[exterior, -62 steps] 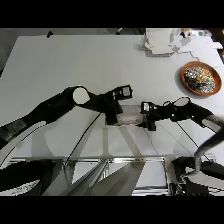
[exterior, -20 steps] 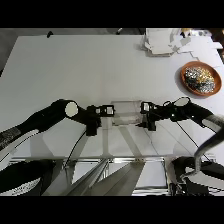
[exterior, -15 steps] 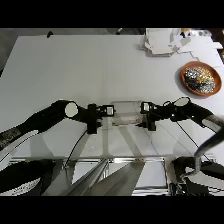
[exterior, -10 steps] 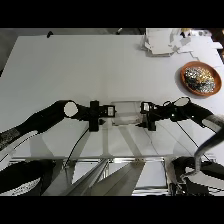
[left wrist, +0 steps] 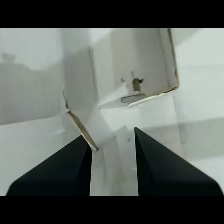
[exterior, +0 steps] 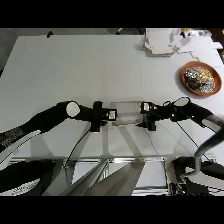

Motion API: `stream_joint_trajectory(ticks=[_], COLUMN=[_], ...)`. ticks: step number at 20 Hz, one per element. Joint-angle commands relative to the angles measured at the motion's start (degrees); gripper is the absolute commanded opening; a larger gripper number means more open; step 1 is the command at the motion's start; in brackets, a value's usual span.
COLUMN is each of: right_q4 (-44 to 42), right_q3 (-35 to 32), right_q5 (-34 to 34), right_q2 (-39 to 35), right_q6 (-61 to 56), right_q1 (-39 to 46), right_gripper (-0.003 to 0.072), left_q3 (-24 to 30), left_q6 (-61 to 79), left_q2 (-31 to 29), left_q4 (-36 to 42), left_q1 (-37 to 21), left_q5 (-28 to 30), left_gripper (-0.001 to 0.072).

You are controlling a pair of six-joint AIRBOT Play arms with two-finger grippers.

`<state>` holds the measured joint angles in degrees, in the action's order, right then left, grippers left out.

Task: Fold the box and place the chain.

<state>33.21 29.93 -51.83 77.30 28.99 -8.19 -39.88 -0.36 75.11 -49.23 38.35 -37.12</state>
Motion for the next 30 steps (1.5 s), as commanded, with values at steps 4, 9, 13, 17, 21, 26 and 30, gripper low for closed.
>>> stream_joint_trajectory(ticks=[4,9,13,17,21,26,30], right_q4=[0.0,0.0,0.0,0.0,0.0,0.0,0.0], right_q3=[0.0,0.0,0.0,0.0,0.0,0.0,0.0], right_q5=[0.0,0.0,0.0,0.0,0.0,0.0,0.0], right_q2=[0.0,0.0,0.0,0.0,0.0,0.0,0.0], right_q6=[0.0,0.0,0.0,0.0,0.0,0.0,0.0], right_q1=[0.0,0.0,0.0,0.0,0.0,0.0,0.0], right_gripper=[0.0405,0.0405,0.0405,0.0405,0.0405,0.0405,0.0405], left_q3=[0.0,0.0,0.0,0.0,0.0,0.0,0.0], left_q6=[0.4,0.4,0.4,0.4,0.6,0.6,0.6], left_q2=[0.2,0.2,0.2,0.4,2.2,2.4,3.0], left_q4=[2.5,6.0,7.3,11.1,13.3,14.1,14.1], left_q1=[1.0,1.4,1.4,1.6,3.0,3.7,4.3], left_q5=[-0.4,3.6,3.9,4.0,4.9,5.9,7.0], left_gripper=[0.0269,0.0268,0.0135,0.0135,0.0135,0.0271,0.0576])
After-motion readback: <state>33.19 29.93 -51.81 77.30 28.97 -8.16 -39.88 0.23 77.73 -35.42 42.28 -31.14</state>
